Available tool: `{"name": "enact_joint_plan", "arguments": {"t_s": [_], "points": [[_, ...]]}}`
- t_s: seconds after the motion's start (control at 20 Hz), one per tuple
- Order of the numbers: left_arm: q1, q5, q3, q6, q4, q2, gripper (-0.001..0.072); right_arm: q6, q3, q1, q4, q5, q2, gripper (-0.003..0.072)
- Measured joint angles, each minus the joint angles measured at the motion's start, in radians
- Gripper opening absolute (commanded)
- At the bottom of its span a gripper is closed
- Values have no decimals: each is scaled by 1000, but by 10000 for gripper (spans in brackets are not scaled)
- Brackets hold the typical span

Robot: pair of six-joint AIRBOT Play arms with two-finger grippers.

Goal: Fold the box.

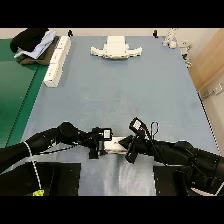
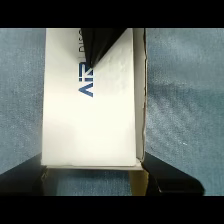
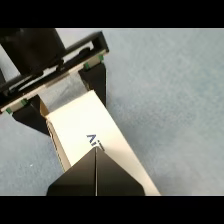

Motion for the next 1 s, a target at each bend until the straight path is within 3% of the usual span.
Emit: {"name": "enact_joint_plan", "arguments": {"t_s": [0.45, 0.6, 0.75, 1.0], "points": [[0, 1, 0, 2, 2, 0, 401, -5, 2, 1, -9, -4, 10, 7], [0, 1, 0, 2, 2, 0, 401, -10, 26, -8, -74, -29, 10, 7], [0, 1, 0, 2, 2, 0, 401, 59, 111, -73, -239, -121, 7, 7], [0, 1, 0, 2, 2, 0, 401, 439, 377, -310, -719, -432, -58, 7]]}}
